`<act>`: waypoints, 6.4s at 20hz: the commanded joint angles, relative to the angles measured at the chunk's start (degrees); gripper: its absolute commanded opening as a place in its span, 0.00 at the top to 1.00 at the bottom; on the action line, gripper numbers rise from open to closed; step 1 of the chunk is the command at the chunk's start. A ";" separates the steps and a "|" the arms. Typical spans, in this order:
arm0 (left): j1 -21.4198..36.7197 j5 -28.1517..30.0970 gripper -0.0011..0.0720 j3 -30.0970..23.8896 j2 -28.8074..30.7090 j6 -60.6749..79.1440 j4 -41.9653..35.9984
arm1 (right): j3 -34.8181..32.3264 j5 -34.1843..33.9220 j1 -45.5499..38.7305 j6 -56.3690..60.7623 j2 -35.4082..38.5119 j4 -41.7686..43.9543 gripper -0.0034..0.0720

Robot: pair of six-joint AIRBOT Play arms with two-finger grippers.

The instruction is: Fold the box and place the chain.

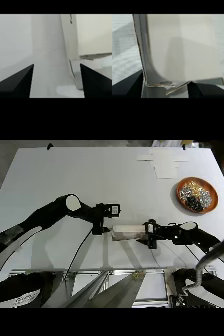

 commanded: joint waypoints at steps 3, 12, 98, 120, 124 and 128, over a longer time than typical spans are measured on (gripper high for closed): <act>0.04 -2.27 0.21 0.07 11.74 -10.67 9.14 | 0.02 0.13 -0.04 -0.13 0.04 -0.07 0.32; -4.48 -9.68 0.98 -0.52 18.69 -15.39 5.09 | 0.02 0.11 -0.04 -0.13 0.04 -0.07 0.32; -8.85 14.82 0.84 -8.26 0.13 -10.56 4.37 | 0.02 0.11 -0.04 -0.13 0.04 -0.07 0.32; -10.36 13.55 0.56 -8.26 -1.95 -8.35 -1.55 | 0.02 0.13 -0.04 -0.13 0.04 -0.07 0.32; -9.66 10.47 0.98 -8.26 0.94 -15.41 1.95 | 0.02 0.13 -0.04 -0.13 0.04 -0.07 0.32; -7.98 5.92 0.98 -8.26 6.91 -27.69 5.64 | 0.02 0.13 -0.04 -0.13 0.04 -0.07 0.32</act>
